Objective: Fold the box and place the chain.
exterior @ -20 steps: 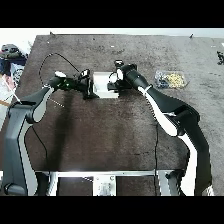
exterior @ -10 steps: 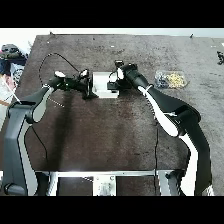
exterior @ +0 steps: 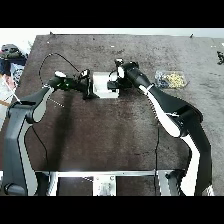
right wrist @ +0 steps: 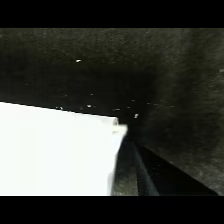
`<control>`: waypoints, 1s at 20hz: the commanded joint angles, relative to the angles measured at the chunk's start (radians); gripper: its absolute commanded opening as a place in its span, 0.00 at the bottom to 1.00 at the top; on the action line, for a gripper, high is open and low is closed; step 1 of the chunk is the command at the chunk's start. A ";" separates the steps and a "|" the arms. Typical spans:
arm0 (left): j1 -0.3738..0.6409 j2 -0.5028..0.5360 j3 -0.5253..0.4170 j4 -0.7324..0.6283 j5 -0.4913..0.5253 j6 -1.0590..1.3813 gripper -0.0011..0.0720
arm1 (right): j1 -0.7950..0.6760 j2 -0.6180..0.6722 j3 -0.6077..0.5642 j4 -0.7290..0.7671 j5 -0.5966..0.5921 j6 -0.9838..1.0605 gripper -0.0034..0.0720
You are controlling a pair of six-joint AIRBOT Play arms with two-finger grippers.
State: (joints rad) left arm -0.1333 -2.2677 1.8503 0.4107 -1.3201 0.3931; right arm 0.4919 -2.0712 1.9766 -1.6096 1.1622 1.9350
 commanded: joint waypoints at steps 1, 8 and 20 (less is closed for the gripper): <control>0.001 0.000 0.001 0.000 0.001 -0.001 0.63 | -0.002 0.050 0.001 -0.003 0.001 -0.064 0.60; 0.001 0.000 0.001 0.000 0.001 0.000 0.63 | -0.127 0.296 0.001 -0.108 0.022 -0.344 0.60; 0.001 0.000 0.001 0.000 0.002 0.000 0.63 | -0.585 0.207 -0.090 0.025 0.030 -0.396 0.41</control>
State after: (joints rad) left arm -0.1333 -2.2677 1.8503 0.4103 -1.3186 0.3927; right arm -0.0246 -1.8164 1.8980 -1.6371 1.1995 1.5631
